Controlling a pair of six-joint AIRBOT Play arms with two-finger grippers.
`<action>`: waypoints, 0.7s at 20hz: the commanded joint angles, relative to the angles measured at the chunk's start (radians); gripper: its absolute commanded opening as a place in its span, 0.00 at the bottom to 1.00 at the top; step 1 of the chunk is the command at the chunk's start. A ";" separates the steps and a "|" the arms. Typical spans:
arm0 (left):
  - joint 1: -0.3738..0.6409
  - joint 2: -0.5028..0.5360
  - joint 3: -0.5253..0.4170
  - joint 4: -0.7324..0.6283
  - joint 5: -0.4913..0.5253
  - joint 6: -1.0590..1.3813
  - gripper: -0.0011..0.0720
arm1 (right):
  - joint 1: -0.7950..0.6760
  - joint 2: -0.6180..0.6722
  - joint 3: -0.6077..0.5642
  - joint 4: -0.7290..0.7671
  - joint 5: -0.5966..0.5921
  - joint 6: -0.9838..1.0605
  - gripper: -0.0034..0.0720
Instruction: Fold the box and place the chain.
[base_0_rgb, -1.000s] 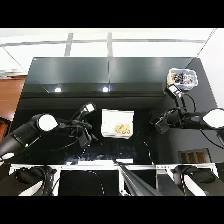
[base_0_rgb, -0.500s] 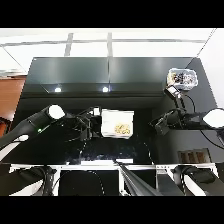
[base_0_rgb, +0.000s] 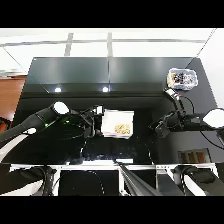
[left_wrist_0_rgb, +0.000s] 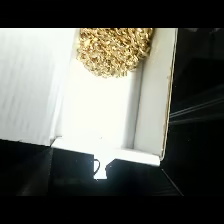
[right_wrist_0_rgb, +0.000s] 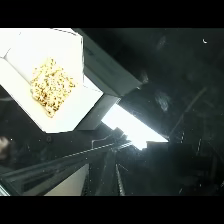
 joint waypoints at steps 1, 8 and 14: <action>-0.012 -0.005 0.002 -0.028 0.021 0.035 1.00 | 0.000 0.001 0.001 0.000 0.007 0.000 0.34; -0.041 -0.005 0.002 -0.028 0.023 0.036 0.89 | 0.000 0.001 0.001 -0.019 -0.003 -0.001 0.34; -0.056 -0.004 0.002 -0.029 -0.001 0.028 0.52 | 0.000 0.000 0.001 0.037 -0.195 0.073 0.60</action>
